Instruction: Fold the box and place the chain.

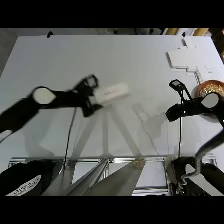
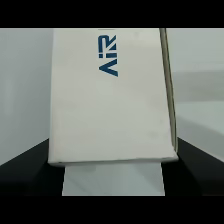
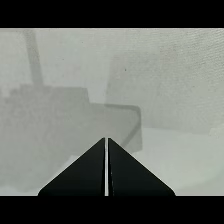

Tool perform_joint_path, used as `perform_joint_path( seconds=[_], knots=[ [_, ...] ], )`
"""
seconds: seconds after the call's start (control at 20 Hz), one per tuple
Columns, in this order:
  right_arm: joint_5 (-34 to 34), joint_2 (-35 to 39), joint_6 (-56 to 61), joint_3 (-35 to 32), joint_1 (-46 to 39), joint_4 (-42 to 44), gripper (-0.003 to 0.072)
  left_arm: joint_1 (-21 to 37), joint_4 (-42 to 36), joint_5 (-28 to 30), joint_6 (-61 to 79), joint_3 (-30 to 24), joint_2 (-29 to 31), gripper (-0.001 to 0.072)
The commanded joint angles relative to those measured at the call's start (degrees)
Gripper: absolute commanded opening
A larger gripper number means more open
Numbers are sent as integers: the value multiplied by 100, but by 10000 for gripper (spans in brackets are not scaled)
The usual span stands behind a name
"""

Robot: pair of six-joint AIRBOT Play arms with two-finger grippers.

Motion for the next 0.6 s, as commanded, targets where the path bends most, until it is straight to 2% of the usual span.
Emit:
perform_joint_path(
  seconds=[0.0,0.1,0.2,0.35,0.55],
  knots=[
    [0,-4,0,0,-2,0,16,1078,2498,-317,-3246,2,682,340],
    [2,-4,0,0,-2,0,16,1742,3287,-592,-4395,2,804,341],
    [0,-4,0,0,-2,0,16,2437,3707,-894,-5268,0,796,341],
    [0,-4,0,0,-2,0,16,3449,3718,-973,-5991,-129,787,341],
    [0,-4,0,0,-2,0,16,4400,3807,-896,-6039,-334,782,341]
  ],
)
